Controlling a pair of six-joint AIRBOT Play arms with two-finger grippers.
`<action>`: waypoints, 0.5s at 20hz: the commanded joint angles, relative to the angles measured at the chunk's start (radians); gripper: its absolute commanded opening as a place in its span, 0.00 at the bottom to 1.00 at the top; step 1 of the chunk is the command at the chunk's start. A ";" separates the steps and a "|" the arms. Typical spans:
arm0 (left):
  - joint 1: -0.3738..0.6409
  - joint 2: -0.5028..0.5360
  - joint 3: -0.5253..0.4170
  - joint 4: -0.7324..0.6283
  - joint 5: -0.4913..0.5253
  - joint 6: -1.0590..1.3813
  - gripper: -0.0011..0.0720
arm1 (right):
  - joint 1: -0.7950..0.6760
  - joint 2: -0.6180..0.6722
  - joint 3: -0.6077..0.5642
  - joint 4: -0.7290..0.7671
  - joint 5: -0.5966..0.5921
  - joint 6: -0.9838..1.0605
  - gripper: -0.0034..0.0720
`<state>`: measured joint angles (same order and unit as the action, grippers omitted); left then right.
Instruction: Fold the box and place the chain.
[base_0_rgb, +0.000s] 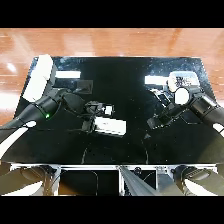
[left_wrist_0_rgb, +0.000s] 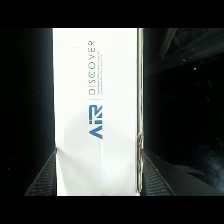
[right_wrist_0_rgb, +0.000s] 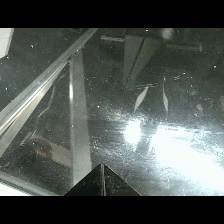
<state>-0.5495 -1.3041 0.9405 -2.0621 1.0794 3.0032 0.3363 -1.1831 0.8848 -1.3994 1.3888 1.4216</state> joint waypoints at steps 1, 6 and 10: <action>-0.001 -0.001 -0.014 0.001 -0.035 0.000 0.87 | -0.001 0.001 0.000 0.000 0.001 0.000 0.08; -0.001 -0.003 -0.016 0.001 -0.037 0.000 0.87 | -0.001 0.001 0.000 0.000 0.000 0.000 0.08; -0.001 -0.009 -0.016 0.001 -0.037 0.000 0.87 | 0.000 0.000 0.000 0.003 -0.006 0.000 0.08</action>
<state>-0.5495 -1.3090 0.9249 -2.0617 1.0447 3.0032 0.3363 -1.1831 0.8848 -1.3991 1.3869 1.4216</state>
